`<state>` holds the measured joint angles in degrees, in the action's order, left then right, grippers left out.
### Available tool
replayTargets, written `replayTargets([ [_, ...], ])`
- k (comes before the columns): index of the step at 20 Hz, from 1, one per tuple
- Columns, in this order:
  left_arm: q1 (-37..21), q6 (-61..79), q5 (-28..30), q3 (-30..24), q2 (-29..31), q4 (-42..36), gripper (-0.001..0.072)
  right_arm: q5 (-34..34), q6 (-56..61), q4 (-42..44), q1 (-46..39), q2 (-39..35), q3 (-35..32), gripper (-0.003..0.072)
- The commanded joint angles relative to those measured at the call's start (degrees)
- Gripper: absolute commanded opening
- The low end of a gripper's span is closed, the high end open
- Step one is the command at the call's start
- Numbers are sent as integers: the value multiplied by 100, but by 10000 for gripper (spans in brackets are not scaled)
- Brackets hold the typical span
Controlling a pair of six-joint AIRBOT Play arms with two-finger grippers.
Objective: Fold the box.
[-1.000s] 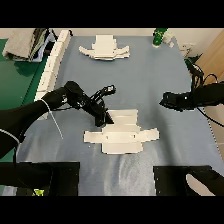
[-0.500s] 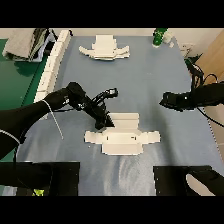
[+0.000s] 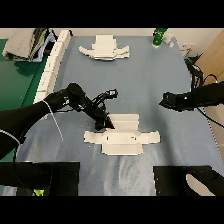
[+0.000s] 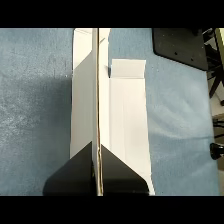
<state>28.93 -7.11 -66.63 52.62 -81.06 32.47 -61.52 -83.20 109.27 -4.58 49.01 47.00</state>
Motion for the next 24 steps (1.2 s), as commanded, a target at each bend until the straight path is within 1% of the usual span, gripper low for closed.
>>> replayTargets([
  [1,2,0,9,-7,-2,13,11,-328,-39,105,7,-4,4,263],
  [2,2,2,9,-7,-2,13,11,-529,-208,249,7,-4,4,29],
  [3,2,2,9,-7,-2,13,11,-750,-328,358,50,-7,4,3],
  [4,2,2,9,-7,-2,11,11,-977,-457,433,216,-17,4,3],
  [6,2,2,4,-7,-2,11,11,-1283,-490,437,844,-94,-33,3],
  [9,2,2,7,-7,-2,11,11,-1331,-393,409,2288,-358,-433,2],
  [11,2,4,9,-7,-2,11,11,-1150,-254,190,3392,-656,-898,2],
  [14,2,4,7,-7,-2,11,11,-249,-46,-260,5117,-1193,-1676,3],
  [15,2,2,7,-7,-2,11,11,-17,-35,-516,5628,-1248,-1882,36],
  [16,2,4,7,-7,-2,11,11,166,-35,-863,6013,-1217,-2022,290],
  [17,2,4,9,-7,-2,11,11,352,-37,-1322,6332,-1123,-2118,584],
  [18,2,2,11,-7,-2,11,11,466,-37,-1799,6531,-990,-2135,702],
  [21,2,4,11,-7,-2,11,11,896,-44,-3126,6682,-511,-2135,708],
  [24,2,2,11,-7,-2,11,11,1327,-42,-3797,6682,-122,-2135,696],
])
